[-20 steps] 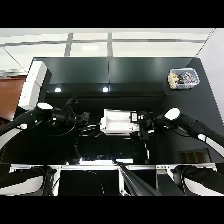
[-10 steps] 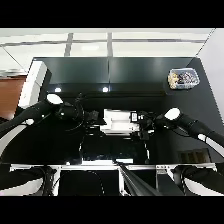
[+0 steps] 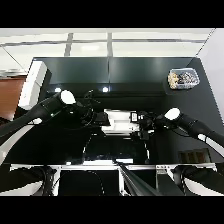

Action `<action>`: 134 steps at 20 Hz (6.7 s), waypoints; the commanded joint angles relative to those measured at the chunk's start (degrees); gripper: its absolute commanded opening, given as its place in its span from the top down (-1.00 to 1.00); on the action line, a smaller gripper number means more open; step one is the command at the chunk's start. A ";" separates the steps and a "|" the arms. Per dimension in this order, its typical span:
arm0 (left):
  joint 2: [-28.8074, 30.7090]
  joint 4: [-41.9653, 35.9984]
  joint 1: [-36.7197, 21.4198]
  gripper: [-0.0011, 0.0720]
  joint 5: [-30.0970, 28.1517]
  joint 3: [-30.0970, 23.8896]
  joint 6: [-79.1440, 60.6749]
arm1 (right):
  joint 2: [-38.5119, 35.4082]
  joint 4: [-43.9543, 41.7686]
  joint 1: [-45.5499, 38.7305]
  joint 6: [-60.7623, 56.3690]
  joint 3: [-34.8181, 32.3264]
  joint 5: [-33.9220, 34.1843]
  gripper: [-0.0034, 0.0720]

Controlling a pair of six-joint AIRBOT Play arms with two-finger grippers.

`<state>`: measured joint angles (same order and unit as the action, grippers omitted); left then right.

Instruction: Fold the box and place the chain.

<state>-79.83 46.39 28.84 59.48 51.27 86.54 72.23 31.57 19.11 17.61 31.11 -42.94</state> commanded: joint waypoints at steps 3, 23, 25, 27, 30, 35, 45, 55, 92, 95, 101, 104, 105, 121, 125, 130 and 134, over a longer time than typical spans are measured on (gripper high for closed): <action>-0.02 9.53 4.94 -0.38 -2.40 2.21 10.10 | 0.02 -0.02 0.04 -0.02 0.00 0.00 0.39; -1.51 33.64 16.39 -0.01 -2.05 8.66 33.33 | 0.02 -0.02 0.04 -0.02 0.00 -0.02 0.39; -2.12 37.64 17.99 -0.01 -1.77 9.22 36.50 | 0.02 -0.02 0.04 -0.02 0.00 -0.02 0.39; -3.23 38.73 18.91 -0.01 -1.42 10.08 38.01 | 0.02 -0.02 0.04 -0.02 0.00 -0.02 0.39; -5.77 38.86 18.84 -0.01 2.12 12.09 38.97 | 0.02 -0.02 0.04 -0.02 0.00 -0.02 0.39; -7.72 41.81 18.67 -0.01 3.87 13.86 46.40 | 0.02 -0.02 0.04 -0.02 0.00 -0.04 0.39; -9.11 39.45 18.88 -0.01 4.20 14.47 48.96 | 0.02 0.00 0.04 0.00 0.00 -0.07 0.39; -9.88 38.16 18.84 0.92 4.09 14.47 49.09 | 0.02 0.00 0.04 0.00 0.00 -0.11 0.39; -10.58 39.93 18.84 0.91 5.16 16.96 48.57 | -9.44 12.04 -2.21 -9.70 0.00 -3.80 -0.79; -10.58 39.89 18.71 0.91 5.22 16.96 48.41 | -9.44 12.02 -2.19 -8.85 0.00 -4.66 -0.79; -10.58 39.89 18.91 0.91 4.15 16.96 46.53 | -8.76 7.10 -2.08 -6.40 0.00 -4.63 0.25; -10.58 39.47 18.95 0.91 4.79 16.96 46.53 | -7.10 6.10 -0.66 -6.45 0.00 -5.55 0.58; -10.58 39.47 18.95 0.91 4.96 16.96 46.53 | -6.64 5.07 -0.09 -6.49 0.00 -5.95 0.58; -10.60 39.45 18.84 0.91 4.33 16.96 46.56 | -3.06 0.44 3.21 -11.82 0.00 -1.29 0.49; -10.60 39.47 18.84 0.91 4.26 16.96 46.53 | -6.82 5.33 2.84 -33.29 1.36 -7.67 0.88; -10.60 39.47 18.84 0.91 4.04 16.96 46.53 | -18.14 22.91 -9.18 -73.18 7.91 -21.03 0.88; -10.60 39.60 18.82 0.91 4.07 16.96 46.53 | -19.17 39.21 -25.18 -103.95 5.62 -16.00 0.88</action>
<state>-90.43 85.84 47.72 63.42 68.16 133.21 54.39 57.32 3.66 -59.42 37.43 -60.55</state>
